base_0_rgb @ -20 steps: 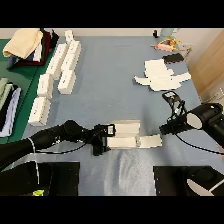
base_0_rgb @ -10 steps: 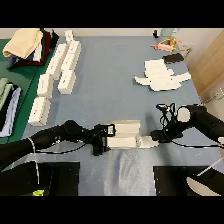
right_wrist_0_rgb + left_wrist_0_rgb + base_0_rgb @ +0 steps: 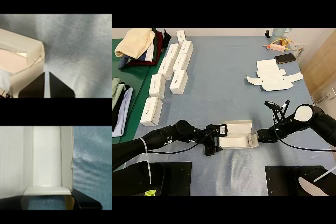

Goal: Fold the box.

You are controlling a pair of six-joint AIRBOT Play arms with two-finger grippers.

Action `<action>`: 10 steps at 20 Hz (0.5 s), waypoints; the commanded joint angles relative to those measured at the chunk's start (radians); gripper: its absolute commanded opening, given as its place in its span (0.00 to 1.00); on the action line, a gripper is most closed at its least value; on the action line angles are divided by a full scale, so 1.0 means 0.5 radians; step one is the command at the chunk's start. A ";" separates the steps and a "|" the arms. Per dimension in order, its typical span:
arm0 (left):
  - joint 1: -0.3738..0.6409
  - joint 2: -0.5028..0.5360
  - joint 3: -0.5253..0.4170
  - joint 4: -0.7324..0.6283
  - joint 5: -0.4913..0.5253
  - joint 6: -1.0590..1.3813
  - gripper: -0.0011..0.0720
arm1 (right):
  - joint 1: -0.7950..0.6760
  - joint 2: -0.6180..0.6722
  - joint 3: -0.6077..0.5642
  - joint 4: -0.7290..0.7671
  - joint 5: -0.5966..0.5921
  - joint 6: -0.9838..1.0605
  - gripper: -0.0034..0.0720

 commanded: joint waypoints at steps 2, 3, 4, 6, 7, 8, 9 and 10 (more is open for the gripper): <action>0.000 0.000 0.002 0.001 0.001 0.000 0.63 | 0.002 0.064 -0.001 0.117 -0.032 -0.021 0.51; 0.000 0.001 0.002 0.001 0.001 0.000 0.63 | 0.006 0.065 -0.001 0.164 -0.049 -0.022 0.51; 0.000 0.001 0.002 0.001 0.001 0.000 0.63 | 0.024 0.063 -0.002 0.196 -0.080 -0.043 0.51; 0.000 0.001 0.002 0.001 0.001 0.000 0.63 | 0.075 0.037 -0.002 0.216 -0.134 -0.107 0.51; 0.000 0.000 0.002 0.001 0.000 0.000 0.63 | 0.107 0.008 -0.002 0.218 -0.142 -0.109 0.51; 0.000 0.000 0.002 0.001 0.000 0.000 0.63 | 0.139 -0.023 -0.002 0.217 -0.146 -0.109 0.51; 0.000 0.001 0.002 0.001 0.001 0.000 0.63 | 0.169 -0.055 -0.001 0.217 -0.159 -0.109 0.51; 0.000 0.001 0.002 0.001 0.001 0.000 0.63 | 0.207 -0.086 -0.001 0.215 -0.198 -0.108 0.51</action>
